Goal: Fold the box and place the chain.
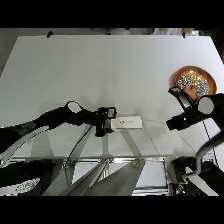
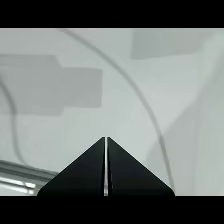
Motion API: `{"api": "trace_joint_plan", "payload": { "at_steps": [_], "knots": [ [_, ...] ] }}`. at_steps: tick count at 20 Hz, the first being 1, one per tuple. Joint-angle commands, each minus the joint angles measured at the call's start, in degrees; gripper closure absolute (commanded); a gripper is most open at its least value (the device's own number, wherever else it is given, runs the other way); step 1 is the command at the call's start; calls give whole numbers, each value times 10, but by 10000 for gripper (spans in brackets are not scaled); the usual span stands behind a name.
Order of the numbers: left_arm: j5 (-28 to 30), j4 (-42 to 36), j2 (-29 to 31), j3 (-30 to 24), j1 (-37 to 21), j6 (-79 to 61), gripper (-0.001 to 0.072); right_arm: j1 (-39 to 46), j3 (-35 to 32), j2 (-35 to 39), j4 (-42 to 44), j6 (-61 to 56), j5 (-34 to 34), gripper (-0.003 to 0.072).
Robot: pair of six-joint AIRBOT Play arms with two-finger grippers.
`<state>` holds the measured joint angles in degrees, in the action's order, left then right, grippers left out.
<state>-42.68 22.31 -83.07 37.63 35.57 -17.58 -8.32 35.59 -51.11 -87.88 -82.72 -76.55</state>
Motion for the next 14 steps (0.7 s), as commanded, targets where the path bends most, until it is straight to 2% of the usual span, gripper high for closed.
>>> {"api": "trace_joint_plan", "payload": {
  "at_steps": [1, 14],
  "knots": [
    [0, 0, 0, 0, 0, 0, 438, 6, -20, 1, -63, -49, -11, 668],
    [0, -3, 0, 0, 0, 0, 438, 6, -20, 1, -47, -54, -9, 668]
  ]
}}
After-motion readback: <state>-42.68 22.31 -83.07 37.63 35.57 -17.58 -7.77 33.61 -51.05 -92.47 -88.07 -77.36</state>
